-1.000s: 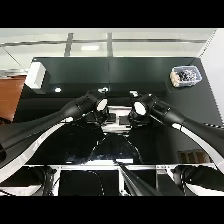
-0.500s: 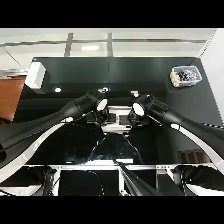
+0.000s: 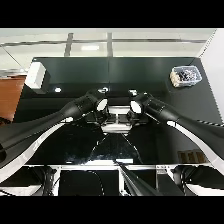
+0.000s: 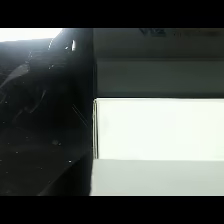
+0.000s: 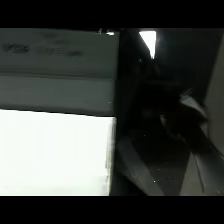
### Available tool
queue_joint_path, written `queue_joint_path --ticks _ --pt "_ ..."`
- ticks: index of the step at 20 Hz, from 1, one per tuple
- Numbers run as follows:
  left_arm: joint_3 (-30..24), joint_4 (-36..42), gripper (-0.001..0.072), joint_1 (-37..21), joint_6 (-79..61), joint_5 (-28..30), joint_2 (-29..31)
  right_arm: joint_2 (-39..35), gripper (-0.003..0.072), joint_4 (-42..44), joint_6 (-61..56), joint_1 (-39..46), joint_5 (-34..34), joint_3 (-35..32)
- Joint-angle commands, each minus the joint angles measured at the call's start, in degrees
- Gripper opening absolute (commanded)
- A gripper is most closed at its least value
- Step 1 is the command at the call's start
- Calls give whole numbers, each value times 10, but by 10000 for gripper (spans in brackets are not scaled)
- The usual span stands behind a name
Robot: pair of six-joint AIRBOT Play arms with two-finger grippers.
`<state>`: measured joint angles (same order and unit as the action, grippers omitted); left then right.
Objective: Fold the box and place the chain.
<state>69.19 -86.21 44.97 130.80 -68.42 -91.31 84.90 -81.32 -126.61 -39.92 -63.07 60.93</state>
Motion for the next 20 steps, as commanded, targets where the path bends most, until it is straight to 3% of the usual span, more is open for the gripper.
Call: queue_joint_path --ticks 1,4,5,6,8,9,13,14,15,20 --pt "0 -1 24 0 -1 0 0 7 15 2 5 -1 -4 5" --pt "0 -1 23 0 -1 0 0 7 21 -5 6 0 -17 5" --pt "0 -1 24 0 -1 0 0 6 143 -5 6 0 -19 5" --pt "0 -1 24 0 -1 0 0 6 168 -4 6 0 -23 5" --pt "0 -1 24 0 -1 0 0 7 151 -4 6 0 -24 5" --pt "0 -1 24 0 -1 0 0 6 17 -5 7 -1 -24 5" --pt "0 -1 24 0 -1 0 0 6 20 -6 10 0 -23 5" --pt "0 -1 24 0 -1 3 0 5 134 -7 10 0 -23 8" --pt "0 -1 24 0 -1 4 0 5 353 -9 10 0 -26 15" --pt "0 -1 24 0 -1 4 0 -16 371 -19 53 0 -94 69"
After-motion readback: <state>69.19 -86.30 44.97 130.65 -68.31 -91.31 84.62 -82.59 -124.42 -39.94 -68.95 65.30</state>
